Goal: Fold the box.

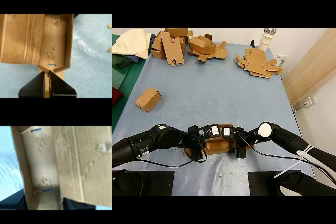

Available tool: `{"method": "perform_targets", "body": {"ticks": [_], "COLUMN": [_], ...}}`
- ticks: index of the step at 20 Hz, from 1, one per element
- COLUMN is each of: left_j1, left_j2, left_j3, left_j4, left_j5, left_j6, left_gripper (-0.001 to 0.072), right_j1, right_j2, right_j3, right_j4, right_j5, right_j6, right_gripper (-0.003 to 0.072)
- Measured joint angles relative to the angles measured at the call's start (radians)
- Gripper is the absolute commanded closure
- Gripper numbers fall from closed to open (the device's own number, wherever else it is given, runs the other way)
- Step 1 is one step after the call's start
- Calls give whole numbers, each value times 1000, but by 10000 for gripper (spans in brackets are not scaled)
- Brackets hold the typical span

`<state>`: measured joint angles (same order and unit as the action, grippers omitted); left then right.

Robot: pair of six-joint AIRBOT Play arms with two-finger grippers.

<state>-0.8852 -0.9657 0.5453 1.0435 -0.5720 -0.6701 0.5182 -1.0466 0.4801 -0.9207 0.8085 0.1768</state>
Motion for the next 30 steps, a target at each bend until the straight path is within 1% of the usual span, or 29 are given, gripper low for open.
{"method": "perform_targets", "body": {"ticks": [1,2,7,16,18,19,25,28,30], "left_j1": [0,0,0,0,0,0,0,0,0], "left_j2": [0,0,0,-7,-17,-21,-30,-31,-31], "left_j3": [0,0,0,0,0,0,0,0,0], "left_j4": [0,-1,-4,-11,-36,-49,-97,-104,-106], "left_j5": [10,16,33,11,31,47,133,140,126], "left_j6": [0,0,0,0,0,0,0,9,16], "left_gripper": [630,630,630,630,631,698,698,698,698], "right_j1": [0,0,0,0,0,0,0,0,0], "right_j2": [0,0,0,0,0,0,0,0,0], "right_j3": [0,0,0,0,0,0,0,0,0], "right_j4": [0,0,1,0,0,0,0,-1,-4], "right_j5": [-1,-1,0,6,6,6,5,5,5], "right_j6": [1,2,1,-1,-1,-1,-1,-1,-1], "right_gripper": [239,277,276,274,274,274,274,274,274]}}
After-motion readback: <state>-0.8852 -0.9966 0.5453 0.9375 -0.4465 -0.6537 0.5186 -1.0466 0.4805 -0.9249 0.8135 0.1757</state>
